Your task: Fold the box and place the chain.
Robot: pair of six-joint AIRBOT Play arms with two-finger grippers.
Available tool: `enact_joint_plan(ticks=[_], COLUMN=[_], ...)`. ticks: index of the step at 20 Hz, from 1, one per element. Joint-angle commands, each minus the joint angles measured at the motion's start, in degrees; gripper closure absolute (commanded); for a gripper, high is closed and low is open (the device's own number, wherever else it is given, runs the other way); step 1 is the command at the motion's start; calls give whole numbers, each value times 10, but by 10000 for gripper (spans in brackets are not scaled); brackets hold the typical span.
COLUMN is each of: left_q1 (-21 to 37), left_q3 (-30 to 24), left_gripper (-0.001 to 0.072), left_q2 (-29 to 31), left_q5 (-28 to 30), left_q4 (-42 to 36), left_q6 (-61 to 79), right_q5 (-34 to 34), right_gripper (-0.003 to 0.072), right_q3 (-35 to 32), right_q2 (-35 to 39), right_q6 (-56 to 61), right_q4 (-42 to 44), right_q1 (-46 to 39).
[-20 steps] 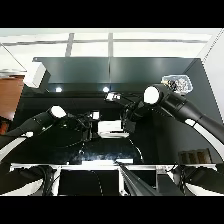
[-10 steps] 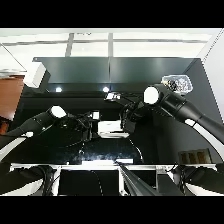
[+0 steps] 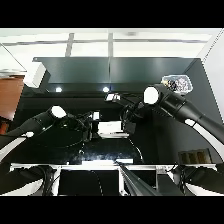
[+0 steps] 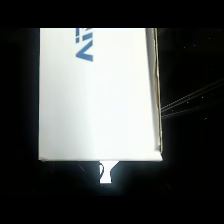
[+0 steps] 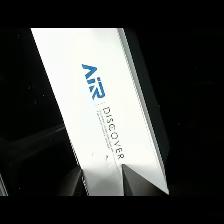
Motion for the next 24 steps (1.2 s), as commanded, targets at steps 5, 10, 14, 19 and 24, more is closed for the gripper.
enact_joint_plan(ticks=[5,10,14,19,24], left_q1=[0,0,0,0,0], left_q3=[0,0,0,0,0], left_gripper=[322,322,322,322,322], left_q2=[0,0,0,0,0], left_q5=[0,0,0,0,0], left_q4=[0,0,0,0,0], left_q6=[-1,-1,-1,-1,-1], right_q5=[0,-1,-1,-9,-26], right_gripper=[330,331,331,331,330], right_q3=[0,0,-5,-16,-22], right_q2=[0,0,0,0,0], right_q6=[-1,-1,1,3,10], right_q4=[0,0,1,2,2], right_q1=[0,0,0,11,31])
